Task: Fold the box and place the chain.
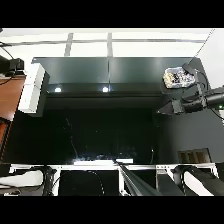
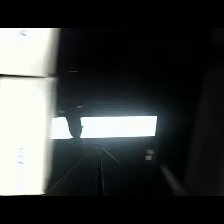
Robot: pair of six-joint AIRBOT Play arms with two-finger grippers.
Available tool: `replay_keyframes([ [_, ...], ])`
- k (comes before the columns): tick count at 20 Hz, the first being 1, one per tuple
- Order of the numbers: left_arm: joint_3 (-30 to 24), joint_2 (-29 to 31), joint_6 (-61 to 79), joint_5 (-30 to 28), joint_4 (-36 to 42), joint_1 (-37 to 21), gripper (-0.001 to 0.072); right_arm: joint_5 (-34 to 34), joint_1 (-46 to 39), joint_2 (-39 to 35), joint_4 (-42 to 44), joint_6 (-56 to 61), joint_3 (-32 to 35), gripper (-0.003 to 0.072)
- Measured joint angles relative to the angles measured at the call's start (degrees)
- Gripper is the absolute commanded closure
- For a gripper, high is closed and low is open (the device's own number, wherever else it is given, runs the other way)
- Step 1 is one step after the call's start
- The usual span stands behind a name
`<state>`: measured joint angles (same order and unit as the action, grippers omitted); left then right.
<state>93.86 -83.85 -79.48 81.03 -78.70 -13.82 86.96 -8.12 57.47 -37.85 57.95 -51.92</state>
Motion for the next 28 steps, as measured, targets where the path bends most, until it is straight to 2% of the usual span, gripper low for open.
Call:
replay_keyframes([
  [1,-2.2,2.7,-0.5,-0.5,2.9,1.3,0.0687,-0.8,0.7,-1.2,0.1,0.2,0.0,0.067],
  [4,-14.8,15.0,0.6,-11.0,11.3,7.6,0.0687,-6.8,4.5,-3.7,0.0,-1.6,0.5,0.067],
  [6,-26.2,24.0,2.6,-20.1,13.0,12.7,0.0686,-16.0,7.4,-4.3,-2.1,-3.9,2.3,0.067],
  [10,-48.0,39.0,4.7,-34.6,11.4,19.4,0.0686,-41.9,9.5,-4.8,-9.6,-5.2,9.2,0.0669],
  [13,-57.9,45.7,5.2,-40.4,11.0,20.1,0.0686,-50.4,8.5,-4.9,-12.0,-5.4,12.3,0.0669],
  [15,-61.6,47.9,5.4,-42.2,10.7,20.2,0.0686,-52.9,8.0,-5.0,-12.6,-5.4,13.2,0.0669],
  [18,-64.0,49.2,5.6,-43.6,10.6,20.3,0.0686,-54.7,7.7,-5.0,-13.3,-5.4,13.8,0.0668],
  [28,-65.4,49.9,5.6,-44.5,10.5,20.4,0.0685,-56.0,7.5,-5.0,-13.8,-5.5,14.2,0.0668],
])
